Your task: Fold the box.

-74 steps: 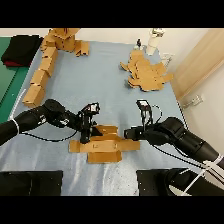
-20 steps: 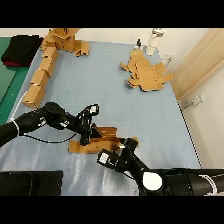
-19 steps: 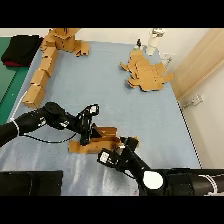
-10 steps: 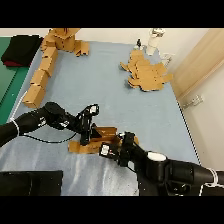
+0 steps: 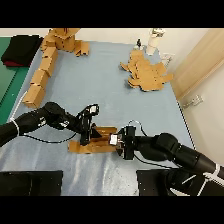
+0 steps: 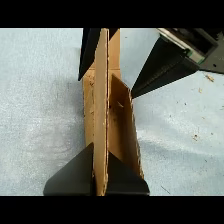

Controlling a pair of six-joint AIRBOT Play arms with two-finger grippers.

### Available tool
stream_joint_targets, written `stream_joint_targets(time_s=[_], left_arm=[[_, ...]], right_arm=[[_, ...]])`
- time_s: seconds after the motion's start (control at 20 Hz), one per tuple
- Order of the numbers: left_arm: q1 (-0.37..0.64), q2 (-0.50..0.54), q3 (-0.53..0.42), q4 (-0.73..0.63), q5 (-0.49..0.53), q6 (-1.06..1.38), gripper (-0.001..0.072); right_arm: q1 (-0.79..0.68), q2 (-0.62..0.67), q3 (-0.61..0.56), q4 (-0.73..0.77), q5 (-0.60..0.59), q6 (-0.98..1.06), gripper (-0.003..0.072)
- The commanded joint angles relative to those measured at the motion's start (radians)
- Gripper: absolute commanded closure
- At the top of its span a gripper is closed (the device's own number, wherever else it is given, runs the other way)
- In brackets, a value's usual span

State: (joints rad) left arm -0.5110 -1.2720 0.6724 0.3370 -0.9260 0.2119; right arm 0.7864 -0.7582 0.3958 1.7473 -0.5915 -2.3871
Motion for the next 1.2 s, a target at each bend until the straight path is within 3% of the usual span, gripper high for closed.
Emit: stream_joint_targets(time_s=[0.0,0.15,0.3,0.55,1.15], left_arm=[[0.000,0.000,0.000,0.000,0.000,0.000,0.0698],[0.000,0.000,0.000,0.000,0.000,0.000,0.0698],[0.000,0.000,0.000,0.000,0.000,0.000,0.0698],[0.000,0.000,0.000,0.000,0.000,0.000,0.0698],[0.000,0.000,0.000,0.000,0.000,0.000,0.0698]], right_arm=[[-0.139,-0.043,0.015,0.378,-0.048,-0.404,-0.0031],[-0.188,-0.130,0.066,0.443,-0.149,-0.504,-0.0031],[-0.188,-0.197,0.090,0.455,-0.171,-0.520,-0.0030],[-0.188,-0.215,0.090,0.418,-0.229,-0.475,-0.0027],[-0.186,-0.295,0.093,0.434,-0.121,-0.480,-0.0021]])
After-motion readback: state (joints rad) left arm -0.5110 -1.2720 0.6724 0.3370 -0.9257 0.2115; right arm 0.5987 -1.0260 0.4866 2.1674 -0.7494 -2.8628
